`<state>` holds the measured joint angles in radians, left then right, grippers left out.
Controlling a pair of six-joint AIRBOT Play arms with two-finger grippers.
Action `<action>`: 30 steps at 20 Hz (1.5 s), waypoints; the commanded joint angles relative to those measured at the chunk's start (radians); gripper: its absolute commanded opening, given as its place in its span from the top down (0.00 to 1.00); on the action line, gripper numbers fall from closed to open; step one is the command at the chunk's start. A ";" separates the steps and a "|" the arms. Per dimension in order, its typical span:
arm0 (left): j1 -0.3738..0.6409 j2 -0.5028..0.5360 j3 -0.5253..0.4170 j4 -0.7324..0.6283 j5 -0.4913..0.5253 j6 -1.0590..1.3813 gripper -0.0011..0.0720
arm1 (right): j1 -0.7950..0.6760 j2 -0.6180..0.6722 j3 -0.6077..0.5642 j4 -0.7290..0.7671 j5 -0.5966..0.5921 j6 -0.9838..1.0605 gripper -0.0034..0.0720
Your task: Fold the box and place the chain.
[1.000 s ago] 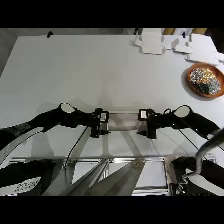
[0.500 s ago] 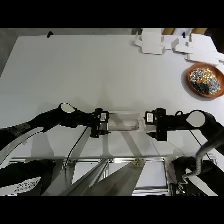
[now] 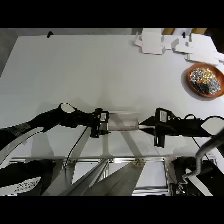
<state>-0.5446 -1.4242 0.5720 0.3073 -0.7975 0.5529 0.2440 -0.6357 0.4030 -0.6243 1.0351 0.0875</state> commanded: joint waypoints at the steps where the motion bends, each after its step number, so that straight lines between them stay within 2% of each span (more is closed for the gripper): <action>1: 0.001 0.000 0.000 0.000 0.000 0.000 0.70 | 0.000 -0.050 0.001 0.212 -0.060 -0.052 0.93; 3: 0.001 0.000 0.000 0.000 0.000 0.000 0.70 | 0.000 -0.137 0.001 0.283 -0.092 -0.068 0.93; 8: 0.001 0.000 -0.001 0.000 0.000 0.000 0.70 | 0.000 -0.384 0.001 0.591 -0.344 -0.143 0.93; 11: 0.001 0.000 0.000 0.000 0.000 0.000 0.70 | 0.000 -0.494 0.001 0.619 -0.409 -0.143 0.93; 14: 0.001 0.000 0.000 0.000 0.000 0.000 0.70 | 0.000 -0.535 0.001 0.605 -0.463 -0.135 0.93; 18: 0.001 0.000 -0.001 0.000 0.000 0.000 0.70 | 0.000 -0.544 0.001 0.431 -0.468 0.016 0.93; 23: 0.001 0.000 0.000 0.000 0.000 0.000 0.70 | 0.000 -0.467 0.040 0.309 -0.330 0.159 0.93; 27: 0.001 0.000 -0.001 0.000 0.000 0.000 0.70 | 0.000 -0.286 0.094 -0.090 -0.247 0.386 0.93; 30: 0.001 0.000 -0.001 0.000 0.000 0.000 0.70 | 0.000 -0.163 0.094 -0.397 -0.149 0.373 0.94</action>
<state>-0.5446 -1.4242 0.5716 0.3077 -0.7982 0.5541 0.2440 -0.9039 0.4850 -0.6971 0.7940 0.4007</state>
